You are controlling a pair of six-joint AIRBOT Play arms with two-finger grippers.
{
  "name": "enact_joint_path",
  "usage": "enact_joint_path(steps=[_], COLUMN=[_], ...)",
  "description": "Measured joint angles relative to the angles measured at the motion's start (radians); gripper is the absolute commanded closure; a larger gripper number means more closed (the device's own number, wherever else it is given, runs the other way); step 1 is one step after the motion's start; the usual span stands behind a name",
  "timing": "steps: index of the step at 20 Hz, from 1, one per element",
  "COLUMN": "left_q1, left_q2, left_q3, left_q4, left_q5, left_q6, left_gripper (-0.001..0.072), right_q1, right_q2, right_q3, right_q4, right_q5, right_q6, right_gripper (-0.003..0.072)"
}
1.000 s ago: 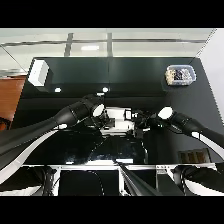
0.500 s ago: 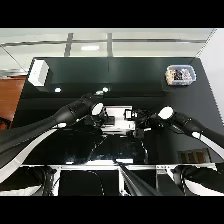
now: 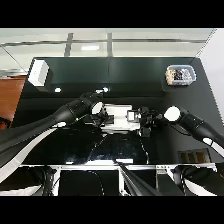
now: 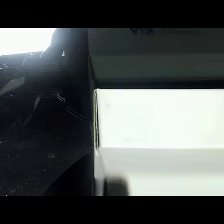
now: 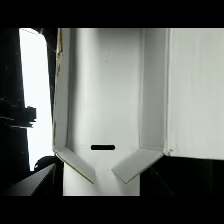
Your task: Fold the box and place the chain.
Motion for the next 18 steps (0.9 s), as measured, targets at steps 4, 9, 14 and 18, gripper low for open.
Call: enact_joint_path(steps=[4,9,14,18], left_q1=[0.0,0.001,0.001,0.001], left_q2=[0.0,0.0,0.0,0.0], left_q3=[0.0,0.0,0.0,0.0], left_q4=[0.005,0.007,0.011,0.009], left_q5=[0.0,-0.001,-0.002,-0.001], left_q6=[0.003,0.002,0.003,0.002], left_gripper=[0.0685,0.0685,0.0685,0.0684], right_q1=[0.002,0.002,0.034,0.053], right_q2=[0.006,0.0,-0.047,-0.076], right_q3=[0.0,0.0,0.0,0.0], right_q4=[-0.007,0.083,0.27,0.342], right_q5=[-0.008,-0.016,-0.053,-0.089], right_q6=[0.001,-0.008,-0.01,0.011], right_gripper=[0.0387,0.0567,0.0549,0.0381])
